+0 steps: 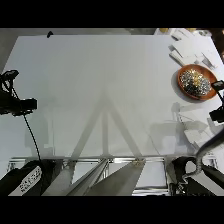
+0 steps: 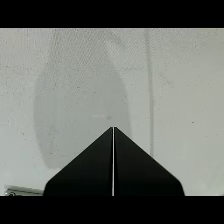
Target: Fold the box and place the chain.
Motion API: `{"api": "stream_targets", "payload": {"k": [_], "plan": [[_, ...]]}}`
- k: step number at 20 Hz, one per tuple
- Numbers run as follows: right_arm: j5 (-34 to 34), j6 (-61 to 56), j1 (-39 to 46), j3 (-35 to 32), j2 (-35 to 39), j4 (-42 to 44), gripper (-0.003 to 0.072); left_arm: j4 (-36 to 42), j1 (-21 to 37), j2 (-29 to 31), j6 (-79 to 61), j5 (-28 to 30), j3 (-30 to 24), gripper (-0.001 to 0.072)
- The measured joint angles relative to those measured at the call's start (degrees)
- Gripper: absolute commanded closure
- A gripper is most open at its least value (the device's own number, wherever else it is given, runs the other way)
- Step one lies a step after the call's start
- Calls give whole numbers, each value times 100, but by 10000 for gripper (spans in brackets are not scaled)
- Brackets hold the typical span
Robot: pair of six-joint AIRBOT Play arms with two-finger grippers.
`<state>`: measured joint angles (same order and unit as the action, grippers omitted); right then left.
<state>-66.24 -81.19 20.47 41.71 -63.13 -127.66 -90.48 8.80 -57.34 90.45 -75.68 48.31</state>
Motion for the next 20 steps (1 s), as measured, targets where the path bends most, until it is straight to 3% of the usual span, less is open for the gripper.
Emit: {"api": "stream_targets", "payload": {"k": [3,6,7,8,9,13,16,20], "plan": [[103,105,319,0,-332,9,294,-2,0,0,0,0,0,701],[42,144,516,0,-629,4,356,0,0,0,0,0,0,701],[31,151,546,2,-717,0,404,0,0,0,0,0,0,701],[9,149,573,0,-809,-9,566,-2,0,0,0,0,0,701],[-33,94,592,2,-907,-37,670,0,0,0,0,0,0,701],[-328,-59,470,4,-966,-103,671,0,0,0,0,0,0,701],[-437,-90,-20,4,-522,46,671,-2,0,0,0,0,0,701],[-509,-90,-861,-7,293,1303,671,-2,0,0,0,0,0,701]]}}
